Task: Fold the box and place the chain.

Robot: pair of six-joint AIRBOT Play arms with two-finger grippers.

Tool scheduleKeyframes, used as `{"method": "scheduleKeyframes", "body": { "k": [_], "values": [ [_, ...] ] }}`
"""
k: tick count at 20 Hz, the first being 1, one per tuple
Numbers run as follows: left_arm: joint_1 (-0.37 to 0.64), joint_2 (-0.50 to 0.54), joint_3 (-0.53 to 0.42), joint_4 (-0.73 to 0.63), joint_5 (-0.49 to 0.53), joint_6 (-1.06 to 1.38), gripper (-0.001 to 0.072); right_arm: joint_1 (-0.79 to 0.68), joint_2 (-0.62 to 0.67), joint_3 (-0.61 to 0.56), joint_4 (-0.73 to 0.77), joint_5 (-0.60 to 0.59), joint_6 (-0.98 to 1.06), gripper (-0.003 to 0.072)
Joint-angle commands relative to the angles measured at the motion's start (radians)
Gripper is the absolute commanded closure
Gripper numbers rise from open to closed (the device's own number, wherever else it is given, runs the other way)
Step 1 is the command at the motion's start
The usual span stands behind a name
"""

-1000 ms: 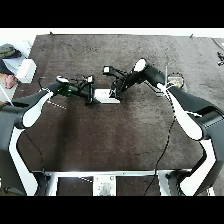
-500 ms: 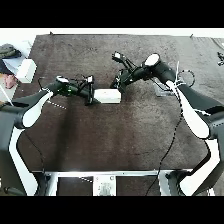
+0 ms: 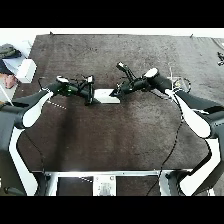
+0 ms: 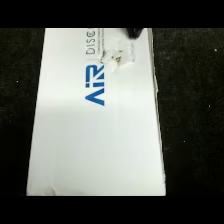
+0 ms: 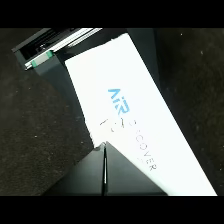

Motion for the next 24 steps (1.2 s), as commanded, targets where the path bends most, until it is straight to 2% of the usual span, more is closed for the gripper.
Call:
{"method": "scheduleKeyframes", "body": {
  "k": [1, 6, 9, 14, 16, 18, 21, 24],
  "values": [
    [0.000, 0.000, 0.000, 0.000, 0.000, 0.000, 0.0306, 0.000, -0.001, -0.047, -0.014, -0.051, -0.014, 0.0699],
    [0.000, 0.000, 0.000, 0.000, 0.000, 0.000, 0.0306, 0.000, 0.001, -0.048, -0.033, -0.075, -0.006, 0.0699],
    [0.000, 0.000, 0.000, 0.000, 0.000, 0.000, 0.0306, 0.000, 0.050, -0.048, 0.042, -0.078, -0.047, 0.0699],
    [0.000, 0.000, 0.000, 0.000, 0.000, 0.000, 0.0306, 0.000, 0.274, -0.056, 0.099, -0.083, -0.035, 0.0700],
    [0.000, 0.000, 0.000, 0.000, 0.000, 0.000, 0.0306, 0.000, 0.406, -0.122, 0.084, -0.108, -0.011, 0.0700],
    [0.000, 0.000, 0.000, 0.000, 0.000, 0.000, 0.0306, 0.000, 0.570, -0.267, 0.082, -0.237, 0.002, 0.0700],
    [0.000, 0.000, 0.000, 0.000, 0.000, 0.000, 0.0306, 0.001, 0.853, -0.554, 0.083, -0.573, 0.002, 0.0700],
    [0.000, 0.000, 0.000, 0.000, -0.001, 0.000, 0.0306, 0.001, 1.082, -0.812, 0.085, -0.821, 0.002, 0.0699]
  ]
}}
